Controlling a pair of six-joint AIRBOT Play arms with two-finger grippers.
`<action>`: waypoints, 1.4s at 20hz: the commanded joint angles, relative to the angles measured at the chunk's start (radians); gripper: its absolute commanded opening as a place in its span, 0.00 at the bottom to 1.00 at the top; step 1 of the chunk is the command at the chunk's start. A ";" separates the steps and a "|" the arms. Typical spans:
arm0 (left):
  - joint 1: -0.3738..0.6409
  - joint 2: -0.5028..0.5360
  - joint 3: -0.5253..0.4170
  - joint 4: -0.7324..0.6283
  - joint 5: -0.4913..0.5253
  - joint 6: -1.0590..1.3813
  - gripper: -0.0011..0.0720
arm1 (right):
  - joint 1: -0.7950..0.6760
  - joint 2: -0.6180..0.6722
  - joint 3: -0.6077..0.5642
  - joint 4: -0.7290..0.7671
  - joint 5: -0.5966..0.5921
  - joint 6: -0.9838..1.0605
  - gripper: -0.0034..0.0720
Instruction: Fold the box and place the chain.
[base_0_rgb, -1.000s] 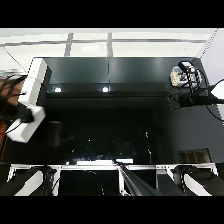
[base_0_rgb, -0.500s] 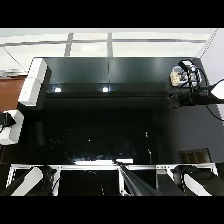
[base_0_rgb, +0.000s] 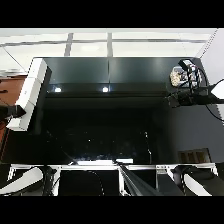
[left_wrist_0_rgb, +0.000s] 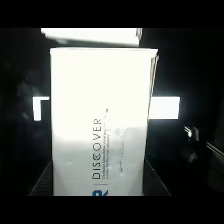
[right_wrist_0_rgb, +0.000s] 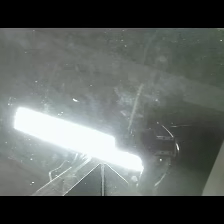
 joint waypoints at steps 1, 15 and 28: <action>-0.033 -0.030 0.038 -0.009 0.055 0.011 1.00 | 0.001 0.000 0.000 0.024 0.009 0.003 0.07; -0.393 0.142 0.390 -0.188 -0.368 -0.438 0.05 | 0.001 -0.001 -0.077 0.045 -0.152 0.002 0.07; -0.822 0.303 -0.074 0.055 -0.026 -0.675 0.05 | 0.001 -0.003 -0.124 0.027 -0.277 0.002 0.07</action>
